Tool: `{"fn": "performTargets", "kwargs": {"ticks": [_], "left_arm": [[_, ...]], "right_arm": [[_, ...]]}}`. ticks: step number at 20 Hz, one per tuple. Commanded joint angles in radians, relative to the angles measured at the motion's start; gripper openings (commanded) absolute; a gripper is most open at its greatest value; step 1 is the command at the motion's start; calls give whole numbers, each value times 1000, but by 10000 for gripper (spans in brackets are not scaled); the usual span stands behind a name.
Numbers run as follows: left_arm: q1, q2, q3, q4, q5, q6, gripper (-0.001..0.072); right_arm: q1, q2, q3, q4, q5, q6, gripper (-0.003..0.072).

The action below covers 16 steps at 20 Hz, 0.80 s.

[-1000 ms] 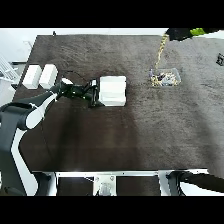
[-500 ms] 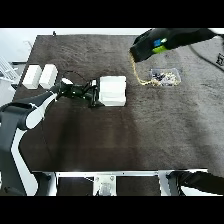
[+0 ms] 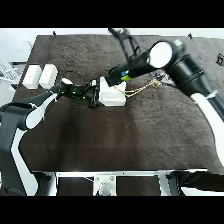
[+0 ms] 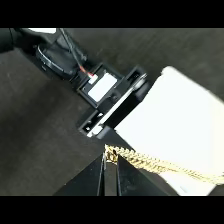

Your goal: Fold the box and place the chain.

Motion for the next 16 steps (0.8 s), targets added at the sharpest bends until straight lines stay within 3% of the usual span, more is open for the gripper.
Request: {"fn": "performTargets", "kwargs": {"ticks": [1, 6, 11, 12, 14, 16], "left_arm": [[1, 1, 0, 0, 0, 0, 579], [1, 1, 0, 0, 0, 0, 579], [1, 1, 0, 0, 0, 0, 579], [1, 1, 0, 0, 0, 0, 579], [1, 1, 0, 0, 0, 0, 579], [1, 1, 0, 0, 0, 0, 579]], "right_arm": [[2, -67, -109, 47, -130, -2, 8], [2, -178, -163, 48, -232, -2, 7], [-2, -256, -164, 44, -246, -2, 12], [-12, -256, -164, 43, -246, -2, 89], [-38, -252, -154, 44, -245, -2, 402], [-63, -228, -152, 47, -243, -2, 424]]}}
